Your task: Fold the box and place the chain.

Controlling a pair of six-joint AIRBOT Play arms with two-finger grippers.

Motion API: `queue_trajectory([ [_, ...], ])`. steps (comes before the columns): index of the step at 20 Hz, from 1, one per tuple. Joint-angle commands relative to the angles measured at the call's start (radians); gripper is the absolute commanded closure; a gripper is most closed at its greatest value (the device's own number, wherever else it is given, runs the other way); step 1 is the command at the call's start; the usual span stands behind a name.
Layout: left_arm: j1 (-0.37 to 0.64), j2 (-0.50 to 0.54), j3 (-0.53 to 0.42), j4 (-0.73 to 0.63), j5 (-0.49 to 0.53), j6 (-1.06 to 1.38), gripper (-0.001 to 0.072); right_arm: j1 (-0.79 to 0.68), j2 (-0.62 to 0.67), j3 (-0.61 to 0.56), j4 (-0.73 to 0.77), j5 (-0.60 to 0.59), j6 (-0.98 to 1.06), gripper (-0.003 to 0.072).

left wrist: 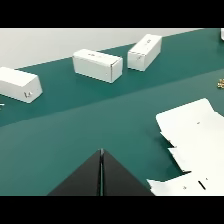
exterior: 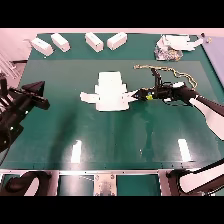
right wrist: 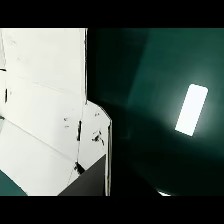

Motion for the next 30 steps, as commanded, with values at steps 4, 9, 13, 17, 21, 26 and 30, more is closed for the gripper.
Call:
queue_trajectory([
  [4, 0.0, -0.021, 0.001, -0.004, -0.05, -0.003, 0.069, -0.001, 0.0, 0.0, 0.005, -0.008, -0.002, 0.0678],
  [9, 0.0, -0.022, 0.001, -0.012, -0.057, -0.003, 0.004, -0.001, 0.0, 0.0, 0.005, -0.018, -0.006, 0.0678],
  [13, 0.0, -0.091, 0.04, -0.028, -0.062, -0.078, 0.0057, -0.001, 0.0, 0.0, 0.006, -0.018, -0.009, 0.0678],
  [17, 0.0, -0.349, 0.192, 0.006, -0.189, -0.176, 0.0057, -0.001, 0.0, 0.0, 0.005, -0.019, -0.009, 0.0678],
  [21, 0.0, -0.699, 0.448, 0.21, -0.398, -0.414, 0.0057, -0.003, 0.0, 0.0, 0.005, -0.019, -0.01, 0.0678],
  [26, 0.0, -1.076, 0.788, 0.383, -0.607, -0.644, 0.0057, -0.003, 0.0, 0.0, 0.005, -0.018, -0.01, 0.0677],
  [30, 0.0, -1.246, 0.981, 0.402, -0.713, -0.753, 0.0057, -0.003, 0.0, 0.0, 0.005, -0.018, -0.028, 0.0677],
])
